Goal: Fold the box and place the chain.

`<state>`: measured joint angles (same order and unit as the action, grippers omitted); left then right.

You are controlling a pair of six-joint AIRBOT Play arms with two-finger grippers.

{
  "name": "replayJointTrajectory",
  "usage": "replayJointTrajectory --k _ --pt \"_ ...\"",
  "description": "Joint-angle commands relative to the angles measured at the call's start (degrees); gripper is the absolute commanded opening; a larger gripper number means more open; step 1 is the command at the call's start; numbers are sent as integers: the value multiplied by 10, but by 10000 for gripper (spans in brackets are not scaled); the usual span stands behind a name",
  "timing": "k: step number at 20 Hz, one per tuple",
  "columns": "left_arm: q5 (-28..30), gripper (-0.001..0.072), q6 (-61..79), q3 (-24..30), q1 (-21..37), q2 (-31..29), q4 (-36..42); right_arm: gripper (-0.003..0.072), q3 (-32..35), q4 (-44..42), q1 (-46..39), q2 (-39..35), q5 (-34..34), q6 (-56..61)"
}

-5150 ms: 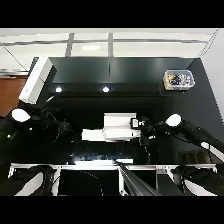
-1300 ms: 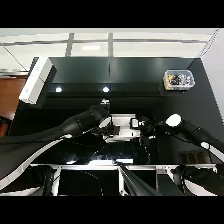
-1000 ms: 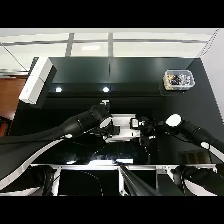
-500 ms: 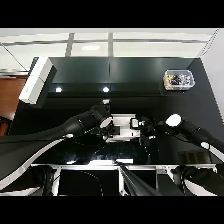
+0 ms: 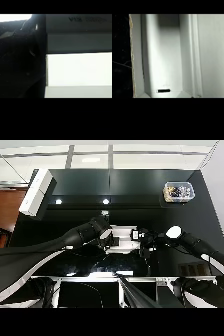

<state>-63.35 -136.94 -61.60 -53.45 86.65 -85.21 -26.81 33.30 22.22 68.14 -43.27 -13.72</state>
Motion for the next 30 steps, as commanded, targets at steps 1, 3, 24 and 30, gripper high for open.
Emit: replayJointTrajectory --k 1,3,24,30 --pt "1 180 -1 0 0 0 2 436 0 0 0 0 0 0" --pt "0 399 -13 0 0 0 2 436 0 0 0 0 0 0" --pt "-4 30 -22 0 14 -4 -18 660 -3 18 -3 -45 -36 67" --pt "-5 31 -11 0 14 -3 -20 658 -3 112 -3 -98 -71 94"
